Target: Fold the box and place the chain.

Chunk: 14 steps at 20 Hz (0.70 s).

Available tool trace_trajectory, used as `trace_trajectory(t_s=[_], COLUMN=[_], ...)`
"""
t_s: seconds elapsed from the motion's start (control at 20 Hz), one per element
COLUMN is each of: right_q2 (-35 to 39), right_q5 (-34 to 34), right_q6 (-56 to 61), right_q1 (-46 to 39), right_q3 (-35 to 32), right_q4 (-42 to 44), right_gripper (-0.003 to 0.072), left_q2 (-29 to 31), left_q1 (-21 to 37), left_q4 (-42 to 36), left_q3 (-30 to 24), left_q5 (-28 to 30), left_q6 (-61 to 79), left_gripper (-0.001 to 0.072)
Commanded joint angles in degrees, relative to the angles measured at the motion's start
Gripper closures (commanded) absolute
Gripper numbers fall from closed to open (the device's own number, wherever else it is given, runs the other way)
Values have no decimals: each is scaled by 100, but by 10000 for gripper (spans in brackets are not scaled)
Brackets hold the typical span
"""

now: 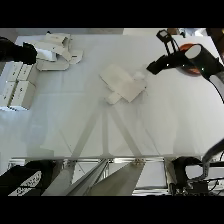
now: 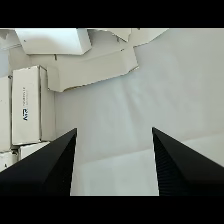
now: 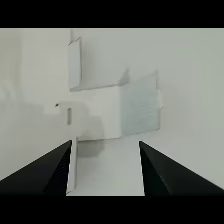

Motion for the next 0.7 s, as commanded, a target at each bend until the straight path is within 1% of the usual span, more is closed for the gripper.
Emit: trace_trajectory(t_s=[0.0, 0.3, 0.45, 0.55, 0.65], right_q2=[-203, -1156, -1506, -1659, -1788], right_q5=[-509, -492, -452, -192, 249], right_q6=[-153, 352, 619, 706, 702], right_q1=[-26, -52, -50, -50, -46], right_q3=[494, 1331, 1521, 1526, 1526], right_q4=[-487, -616, -584, -544, -542], right_gripper=[284, 286, 285, 285, 285], left_q2=[4, 4, 4, 4, 4], left_q1=[4, 4, 4, 2, 4], left_q4=[0, 0, 0, 0, 0], left_q3=[4, 4, 4, 4, 4], left_q5=[0, 0, 0, 0, 0], left_q6=[2, 2, 2, 2, 2], left_gripper=[193, 193, 193, 193, 193])
